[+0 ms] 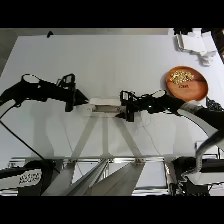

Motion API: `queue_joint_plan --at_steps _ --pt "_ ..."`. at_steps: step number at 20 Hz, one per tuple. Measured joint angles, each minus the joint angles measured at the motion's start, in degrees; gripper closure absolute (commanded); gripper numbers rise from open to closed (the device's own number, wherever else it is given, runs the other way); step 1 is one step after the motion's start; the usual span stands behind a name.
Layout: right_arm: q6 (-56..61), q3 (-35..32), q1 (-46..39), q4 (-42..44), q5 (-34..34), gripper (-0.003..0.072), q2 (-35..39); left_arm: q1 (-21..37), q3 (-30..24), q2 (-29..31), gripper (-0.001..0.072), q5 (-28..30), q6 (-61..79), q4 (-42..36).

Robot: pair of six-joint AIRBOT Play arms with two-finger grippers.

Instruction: Fold the box and place the chain.

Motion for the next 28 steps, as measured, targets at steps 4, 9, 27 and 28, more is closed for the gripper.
queue_joint_plan --at_steps 4,9,27,28 --pt "0.0 0.0 0.0 0.0 0.0 0.0164 0.0 7.0 0.0 6.3 0.0703 -0.3 -10.5 1.9" --pt "0.0 0.0 0.0 0.0 -0.1 0.0164 0.0 10.0 -1.2 9.8 0.0703 4.7 -38.2 9.8" --pt "0.0 0.0 0.0 0.0 -0.1 0.0164 0.0 -4.5 -11.3 1.6 0.069 10.6 -69.3 5.7" --pt "0.0 0.0 0.0 0.0 -0.1 0.0164 0.0 -4.6 -11.3 1.9 0.0628 10.6 -69.2 4.5"
